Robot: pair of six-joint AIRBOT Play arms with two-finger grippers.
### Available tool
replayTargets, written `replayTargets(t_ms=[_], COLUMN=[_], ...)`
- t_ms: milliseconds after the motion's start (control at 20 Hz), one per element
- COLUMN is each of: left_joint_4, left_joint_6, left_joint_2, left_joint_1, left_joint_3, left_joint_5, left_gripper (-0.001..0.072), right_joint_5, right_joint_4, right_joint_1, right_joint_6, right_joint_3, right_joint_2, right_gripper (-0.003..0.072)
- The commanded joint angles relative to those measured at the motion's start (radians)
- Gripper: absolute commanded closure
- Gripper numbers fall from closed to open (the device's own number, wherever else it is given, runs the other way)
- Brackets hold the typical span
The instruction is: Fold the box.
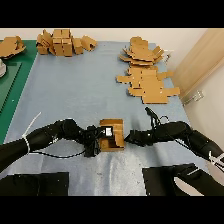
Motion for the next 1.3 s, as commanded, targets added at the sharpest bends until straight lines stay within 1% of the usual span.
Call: replayTargets(t_ms=[0,50,350,500,550,900,1000,1050,1250], left_joint_4=[0.000,0.000,0.000,0.000,0.000,0.000,0.000,0.000,0.000], left_joint_6=[0.000,0.000,0.000,0.000,0.000,0.000,0.000,0.000,0.000], left_joint_2=[0.001,0.001,0.001,0.001,0.001,0.001,0.001,0.001,0.001], left_joint_1=[0.000,0.000,0.000,0.000,0.000,0.000,0.000,0.000,0.000], left_joint_3=[0.000,0.000,0.000,0.000,0.000,0.000,0.000,0.000,0.000], left_joint_5=[0.000,0.000,0.000,0.000,0.000,0.000,0.000,0.000,0.000], left_gripper=[0.0179,0.0179,0.0179,0.0179,0.0178,0.0179,0.0179,0.0179,0.0179], right_joint_5=[-0.001,-0.001,0.007,0.007,0.007,0.000,-0.011,-0.009,0.026], right_joint_4=[-0.013,-0.026,-0.116,-0.102,-0.093,-0.045,-0.027,-0.026,-0.035], right_joint_1=[0.001,0.001,-0.001,-0.001,0.000,0.000,0.004,0.013,0.053], right_joint_6=[0.001,0.007,0.065,0.064,0.063,0.060,0.040,0.037,0.034], right_joint_3=[0.001,0.001,0.001,0.001,0.001,0.001,0.001,0.001,0.001], right_joint_2=[0.011,0.012,0.012,0.013,0.015,0.095,0.093,0.093,0.092], right_gripper=[0.0399,0.0427,0.0428,0.0422,0.0402,0.0402,0.0337,0.0317,0.0305])
